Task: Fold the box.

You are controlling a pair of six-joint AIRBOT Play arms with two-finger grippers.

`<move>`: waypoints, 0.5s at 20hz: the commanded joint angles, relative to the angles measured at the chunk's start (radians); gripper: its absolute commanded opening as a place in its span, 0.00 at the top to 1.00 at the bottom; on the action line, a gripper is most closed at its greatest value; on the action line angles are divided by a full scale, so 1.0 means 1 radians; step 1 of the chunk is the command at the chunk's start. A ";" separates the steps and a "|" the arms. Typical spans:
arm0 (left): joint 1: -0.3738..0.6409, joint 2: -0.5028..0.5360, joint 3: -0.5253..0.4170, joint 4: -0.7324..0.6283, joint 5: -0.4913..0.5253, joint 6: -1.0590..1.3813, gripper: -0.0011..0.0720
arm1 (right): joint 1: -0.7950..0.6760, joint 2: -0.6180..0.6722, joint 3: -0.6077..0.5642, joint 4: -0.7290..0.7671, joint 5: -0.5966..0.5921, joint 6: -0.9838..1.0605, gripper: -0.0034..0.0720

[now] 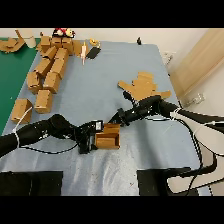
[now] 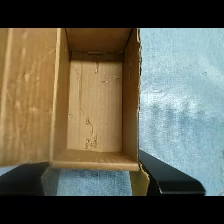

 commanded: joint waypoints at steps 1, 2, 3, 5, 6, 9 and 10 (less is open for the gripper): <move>0.000 0.000 0.000 0.000 0.001 0.000 0.30 | 0.033 -0.009 0.000 0.023 -0.109 -0.148 0.95; 0.000 0.000 0.000 0.000 0.001 0.000 0.29 | 0.049 -0.009 0.000 0.024 -0.130 -0.170 0.95; 0.000 0.000 0.000 0.000 0.000 0.000 0.30 | 0.069 -0.002 -0.003 0.023 -0.133 -0.188 0.95; 0.000 0.000 0.000 0.000 0.000 0.000 0.30 | 0.106 0.032 -0.034 0.023 -0.099 -0.248 0.95; 0.000 0.000 0.000 0.000 0.000 0.000 0.30 | 0.119 0.058 -0.056 0.022 -0.074 -0.274 0.95; 0.000 0.000 0.000 0.000 0.000 0.000 0.30 | 0.151 0.183 -0.148 -0.002 0.060 -0.352 0.95; 0.000 0.000 0.000 0.000 0.000 0.000 0.30 | 0.164 0.234 -0.177 -0.016 0.110 -0.367 0.95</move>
